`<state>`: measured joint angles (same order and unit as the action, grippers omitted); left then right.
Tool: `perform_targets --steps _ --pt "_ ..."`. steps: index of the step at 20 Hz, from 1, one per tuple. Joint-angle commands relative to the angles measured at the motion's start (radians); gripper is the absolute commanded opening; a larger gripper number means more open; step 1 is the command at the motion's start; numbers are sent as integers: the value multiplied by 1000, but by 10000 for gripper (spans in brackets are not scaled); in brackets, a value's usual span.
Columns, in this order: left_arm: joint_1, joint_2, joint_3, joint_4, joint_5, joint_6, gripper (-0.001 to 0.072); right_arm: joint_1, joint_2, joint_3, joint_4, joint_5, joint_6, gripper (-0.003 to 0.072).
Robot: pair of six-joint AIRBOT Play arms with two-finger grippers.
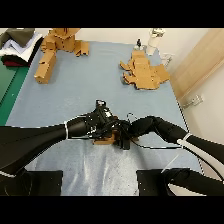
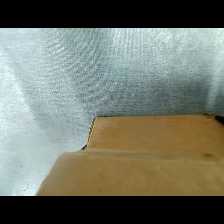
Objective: Fold the box.
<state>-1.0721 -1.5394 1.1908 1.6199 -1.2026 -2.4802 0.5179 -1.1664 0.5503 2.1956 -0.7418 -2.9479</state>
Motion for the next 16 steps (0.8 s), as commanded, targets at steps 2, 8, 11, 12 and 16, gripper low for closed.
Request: perform_targets --steps 2,8,11,12,16 --pt "0 0 1 -7 0 5 28 1 0 1 0 0 -1 438" --pt "1 9 1 -6 -23 23 335 1 0 1 0 0 -1 438" --pt "8 18 0 -2 -32 30 335 1 0 1 0 0 -1 438" --pt "15 19 0 0 -34 30 335 1 0 1 0 0 -1 438" --pt "27 22 0 0 -66 48 334 1 0 1 0 0 -1 438"
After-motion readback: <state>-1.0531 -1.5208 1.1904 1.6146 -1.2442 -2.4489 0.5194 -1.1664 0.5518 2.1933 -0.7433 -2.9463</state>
